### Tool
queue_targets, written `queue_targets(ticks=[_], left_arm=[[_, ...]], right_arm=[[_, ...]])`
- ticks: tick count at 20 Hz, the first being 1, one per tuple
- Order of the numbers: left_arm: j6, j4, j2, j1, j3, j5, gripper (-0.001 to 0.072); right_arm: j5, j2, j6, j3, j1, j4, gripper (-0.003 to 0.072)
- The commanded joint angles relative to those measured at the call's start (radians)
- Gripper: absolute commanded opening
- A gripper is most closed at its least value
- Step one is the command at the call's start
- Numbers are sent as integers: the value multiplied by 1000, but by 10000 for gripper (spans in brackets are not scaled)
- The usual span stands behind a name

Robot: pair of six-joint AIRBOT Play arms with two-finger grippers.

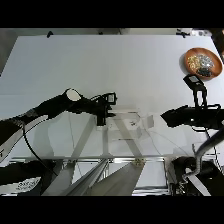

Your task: Fold the box and place the chain.

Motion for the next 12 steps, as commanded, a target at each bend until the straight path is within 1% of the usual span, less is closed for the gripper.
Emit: queue_targets(ticks=[1,5,10,12], left_arm=[[3,4,-1,0,-1,-5,3],[3,10,-1,0,7,27,3],[-6,46,-1,0,53,30,3],[-42,88,-4,0,53,28,5]], right_arm=[[0,1,0,0,0,0,421],[0,1,0,0,0,0,421],[-8,1,0,0,0,0,421],[-19,1,0,0,0,0,421]])
